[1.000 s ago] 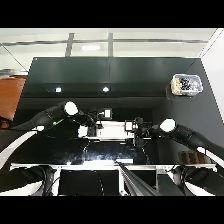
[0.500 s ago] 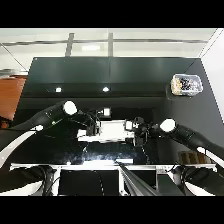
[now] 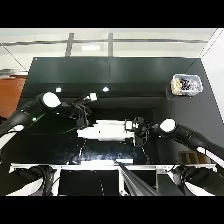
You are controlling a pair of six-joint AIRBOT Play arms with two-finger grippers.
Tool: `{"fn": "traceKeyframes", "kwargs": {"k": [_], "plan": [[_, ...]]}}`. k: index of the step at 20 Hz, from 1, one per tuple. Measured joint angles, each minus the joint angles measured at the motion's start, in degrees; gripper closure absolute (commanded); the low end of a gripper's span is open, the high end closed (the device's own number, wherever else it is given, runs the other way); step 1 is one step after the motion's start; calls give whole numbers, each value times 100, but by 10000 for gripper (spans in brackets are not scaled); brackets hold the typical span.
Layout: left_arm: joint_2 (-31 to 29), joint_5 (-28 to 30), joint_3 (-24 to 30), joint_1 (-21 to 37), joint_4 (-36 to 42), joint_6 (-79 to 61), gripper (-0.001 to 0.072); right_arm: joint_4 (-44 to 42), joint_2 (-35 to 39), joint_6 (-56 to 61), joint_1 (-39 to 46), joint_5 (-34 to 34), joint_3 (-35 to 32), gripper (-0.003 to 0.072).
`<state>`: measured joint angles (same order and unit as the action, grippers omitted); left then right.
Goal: Fold the box and place the chain.
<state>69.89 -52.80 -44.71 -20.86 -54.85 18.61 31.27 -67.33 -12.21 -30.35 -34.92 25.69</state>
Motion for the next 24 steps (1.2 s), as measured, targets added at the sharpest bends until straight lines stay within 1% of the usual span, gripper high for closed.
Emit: {"fn": "traceKeyframes", "kwargs": {"k": [2, 3, 4, 5, 9, 11, 12, 14, 16, 19, 21, 24], "plan": [[-127, -435, -2, 190, 0, 363, 32, -4, 2, 13, 0, 15, 0, 146], [-164, -680, -2, 267, -9, 599, 131, -9, 0, 22, 0, 24, 0, 146], [-192, -907, -2, 330, -7, 870, 384, -11, 2, 24, 0, 28, 0, 146], [-210, -1113, -2, 374, -13, 1102, 689, -13, 0, 26, 0, 37, 0, 146], [-273, -2024, -111, 542, -94, 1650, 682, -15, 2, 39, 0, 44, -2, 145], [-365, -2249, -140, 599, -125, 1810, 682, -15, 0, 39, 0, 46, 0, 145], [-433, -2240, -118, 614, -107, 1958, 682, -15, 0, 39, 0, 46, 0, 145], [-597, -2052, 52, 616, 155, 2184, 682, -15, 0, 39, 0, 46, 0, 146], [-776, -1838, 350, 592, 721, 2159, 682, -15, 0, 39, 0, 46, 0, 146], [-962, -1495, 831, 535, 2037, 1757, 681, -15, 2, 39, 0, 48, 0, 145], [-1012, -1027, 1025, 479, 2815, 1410, 680, -15, 0, 39, 0, 48, 0, 145], [-977, 42, 1156, 289, 3532, 909, 679, -15, 0, 39, 0, 48, 0, 145]]}}
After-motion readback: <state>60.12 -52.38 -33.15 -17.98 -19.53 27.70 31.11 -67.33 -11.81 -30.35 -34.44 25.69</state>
